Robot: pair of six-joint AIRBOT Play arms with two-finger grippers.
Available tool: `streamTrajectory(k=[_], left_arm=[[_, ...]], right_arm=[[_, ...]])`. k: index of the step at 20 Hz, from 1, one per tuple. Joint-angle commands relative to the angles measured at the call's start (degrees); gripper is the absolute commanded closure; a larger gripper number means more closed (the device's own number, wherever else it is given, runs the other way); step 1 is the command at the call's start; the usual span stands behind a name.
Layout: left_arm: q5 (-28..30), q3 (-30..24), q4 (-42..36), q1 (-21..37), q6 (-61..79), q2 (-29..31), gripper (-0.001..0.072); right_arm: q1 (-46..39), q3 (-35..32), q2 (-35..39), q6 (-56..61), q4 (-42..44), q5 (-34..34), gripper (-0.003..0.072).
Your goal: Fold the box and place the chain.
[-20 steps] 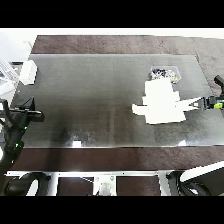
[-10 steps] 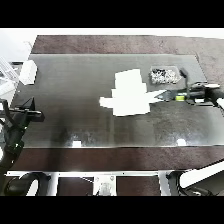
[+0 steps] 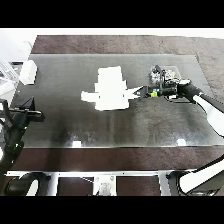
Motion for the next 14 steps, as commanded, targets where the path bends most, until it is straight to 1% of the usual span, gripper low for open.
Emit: streamTrajectory(k=[1, 5, 8, 9, 10, 11, 12, 13, 14], left_arm=[[0.0, 0.1, 0.0, 0.0, 0.0, 0.0, 0.0689], [-0.5, 0.1, 0.0, 0.0, 0.0, 0.0, 0.0688], [-3.1, 0.1, 0.0, 0.0, 0.0, 0.0, 0.0686], [-4.8, 0.1, 0.0, 0.0, 0.0, 0.0, 0.0515], [-6.8, 0.1, 0.0, 0.0, 0.0, 0.0, 0.0147], [-8.0, 0.1, -0.2, 0.0, 0.0, 0.0, 0.016], [-9.2, 0.1, -0.2, 0.0, 0.0, 0.0, 0.0276], [-9.8, 0.1, -0.2, 0.0, 0.0, 0.0, 0.0294], [-10.0, 0.1, -0.2, 0.0, 0.0, 0.0, 0.0295]], right_arm=[[1.5, 0.0, -0.2, 4.8, 0.1, -5.9, 0.0686], [2.6, -0.1, -0.3, 5.3, -0.8, -6.1, 0.0686], [2.6, -0.1, -0.4, 5.2, -2.0, -6.2, 0.0686], [2.6, -0.1, -0.4, 4.7, -2.0, -6.1, 0.0686], [2.6, -0.1, -0.4, 4.7, -2.1, -6.2, 0.0685], [2.6, -0.1, -0.4, 4.7, -2.1, -6.1, 0.0686], [2.6, -0.1, -0.4, 4.5, -2.0, -6.1, 0.0685], [2.6, 0.0, -0.4, 3.8, -2.1, -6.1, 0.0686], [2.6, 0.0, -0.4, 3.7, -2.0, -6.1, 0.0685]])
